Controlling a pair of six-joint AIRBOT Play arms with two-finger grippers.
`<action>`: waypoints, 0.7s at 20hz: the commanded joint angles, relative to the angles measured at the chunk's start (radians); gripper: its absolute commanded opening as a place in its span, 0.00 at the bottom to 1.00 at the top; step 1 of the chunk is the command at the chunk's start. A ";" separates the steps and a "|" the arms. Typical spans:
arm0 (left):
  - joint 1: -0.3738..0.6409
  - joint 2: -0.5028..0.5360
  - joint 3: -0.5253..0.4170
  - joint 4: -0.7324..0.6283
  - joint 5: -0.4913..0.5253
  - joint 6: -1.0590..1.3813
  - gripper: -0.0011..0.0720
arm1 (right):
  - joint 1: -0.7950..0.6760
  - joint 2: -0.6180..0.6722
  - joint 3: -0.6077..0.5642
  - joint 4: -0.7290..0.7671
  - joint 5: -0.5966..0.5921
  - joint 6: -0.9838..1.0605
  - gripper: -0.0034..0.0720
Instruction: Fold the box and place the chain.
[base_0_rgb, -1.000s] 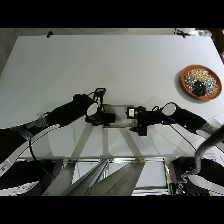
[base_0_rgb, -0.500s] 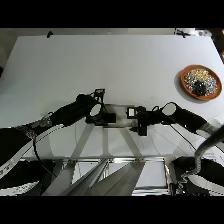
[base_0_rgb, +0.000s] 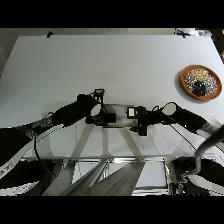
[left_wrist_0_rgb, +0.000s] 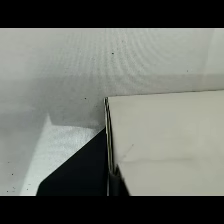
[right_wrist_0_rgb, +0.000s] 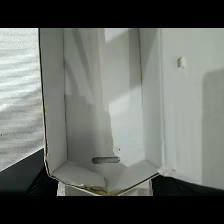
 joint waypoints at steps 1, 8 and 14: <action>-0.001 0.000 0.000 -0.004 0.006 0.002 0.02 | 0.000 0.000 0.000 -0.002 -0.001 -0.001 0.44; 0.014 0.111 0.000 0.005 0.002 0.133 0.55 | 0.000 0.000 0.000 -0.002 -0.001 -0.001 0.44; 0.127 0.326 -0.001 0.011 -0.140 0.465 0.55 | 0.000 0.000 0.000 -0.001 -0.001 -0.001 0.44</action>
